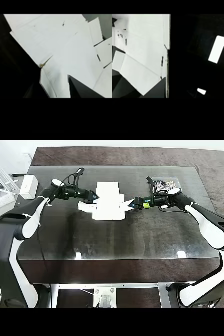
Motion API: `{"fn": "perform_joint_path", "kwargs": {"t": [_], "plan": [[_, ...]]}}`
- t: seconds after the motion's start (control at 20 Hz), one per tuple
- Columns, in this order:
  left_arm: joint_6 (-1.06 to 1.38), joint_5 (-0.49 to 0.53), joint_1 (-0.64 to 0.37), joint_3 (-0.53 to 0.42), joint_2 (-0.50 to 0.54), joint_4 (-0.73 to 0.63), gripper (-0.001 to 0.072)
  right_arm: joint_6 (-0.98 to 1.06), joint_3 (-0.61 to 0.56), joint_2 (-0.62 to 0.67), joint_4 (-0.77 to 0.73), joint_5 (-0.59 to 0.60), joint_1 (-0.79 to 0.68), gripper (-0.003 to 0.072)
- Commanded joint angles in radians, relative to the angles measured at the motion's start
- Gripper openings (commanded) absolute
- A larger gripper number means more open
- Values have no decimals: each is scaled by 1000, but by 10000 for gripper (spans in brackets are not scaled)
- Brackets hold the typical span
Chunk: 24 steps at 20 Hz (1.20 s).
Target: Fold the box and place the chain.
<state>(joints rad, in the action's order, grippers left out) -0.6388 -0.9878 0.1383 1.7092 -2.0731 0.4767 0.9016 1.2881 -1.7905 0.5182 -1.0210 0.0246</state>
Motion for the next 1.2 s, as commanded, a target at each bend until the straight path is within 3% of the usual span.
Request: {"fn": "perform_joint_path", "kwargs": {"t": [0.0, 0.65, 0.7, 0.8, 1.0, 1.05, 1.1, 1.15], "plan": [[-6, 6, 9, 18, -22, -3, 461, -5, -1, 0, 0, -1, 0, 5], [45, -37, 9, 19, -24, -50, 418, -5, -14, 0, 18, 0, 0, 5], [45, -40, 9, 19, -24, -50, 359, -5, -14, 0, 18, 0, 0, 5], [46, -40, 9, 19, -24, -50, 350, -16, -14, 0, 18, 0, 0, 5], [69, -42, 9, 19, -24, -51, 170, -23, -14, 0, 18, 0, 0, 5], [72, -42, 9, 19, -24, -53, 160, -23, -14, 0, 18, 0, 0, 5], [81, -42, 9, 19, -24, -58, 60, -24, -14, 0, 18, 0, 0, 5], [103, -47, 9, 19, -24, -73, 49, -27, -14, 0, 18, 0, 0, 5]]}}
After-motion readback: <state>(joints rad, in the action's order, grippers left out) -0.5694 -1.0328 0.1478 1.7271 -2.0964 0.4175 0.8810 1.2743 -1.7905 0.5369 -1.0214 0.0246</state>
